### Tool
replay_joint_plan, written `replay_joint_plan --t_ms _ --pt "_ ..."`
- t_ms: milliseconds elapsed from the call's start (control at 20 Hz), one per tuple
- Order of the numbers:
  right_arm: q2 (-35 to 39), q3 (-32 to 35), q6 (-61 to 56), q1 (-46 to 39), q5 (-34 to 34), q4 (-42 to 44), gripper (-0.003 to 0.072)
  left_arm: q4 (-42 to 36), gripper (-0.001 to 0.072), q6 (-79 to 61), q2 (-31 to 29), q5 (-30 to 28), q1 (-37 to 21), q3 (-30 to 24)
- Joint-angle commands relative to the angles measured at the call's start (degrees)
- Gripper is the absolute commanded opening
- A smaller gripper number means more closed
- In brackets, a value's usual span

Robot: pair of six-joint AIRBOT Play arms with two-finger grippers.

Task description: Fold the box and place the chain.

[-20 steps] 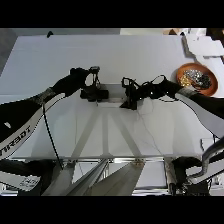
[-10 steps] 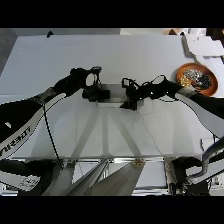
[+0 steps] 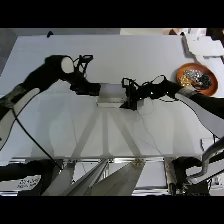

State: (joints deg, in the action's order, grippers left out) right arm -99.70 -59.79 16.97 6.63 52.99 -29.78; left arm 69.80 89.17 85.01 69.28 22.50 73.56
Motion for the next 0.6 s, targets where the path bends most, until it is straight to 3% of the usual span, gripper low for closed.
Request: replay_joint_plan --t_ms 0,100,200,450,550 --pt "0.0 0.0 0.0 0.0 0.0 0.0 0.0514 -7.5 0.0455 -19.8 -4.2 7.5 -5.7 0.0" --pt "0.0 0.0 0.0 0.0 0.0 0.0 0.0514 -7.7 0.0455 -31.6 -4.1 10.2 -8.1 -0.3" --pt "0.0 0.0 0.0 0.0 0.1 0.0 0.0514 -9.5 0.0455 -44.6 -4.0 8.8 -10.3 -2.6" --pt "0.0 0.0 0.0 0.0 0.1 0.0 0.0514 -23.3 0.0462 -80.1 0.2 4.8 -15.6 -7.9" --pt "0.0 0.0 0.0 0.0 0.2 0.0 0.0514 -28.4 0.0568 -95.1 3.2 4.5 -17.2 -7.9"
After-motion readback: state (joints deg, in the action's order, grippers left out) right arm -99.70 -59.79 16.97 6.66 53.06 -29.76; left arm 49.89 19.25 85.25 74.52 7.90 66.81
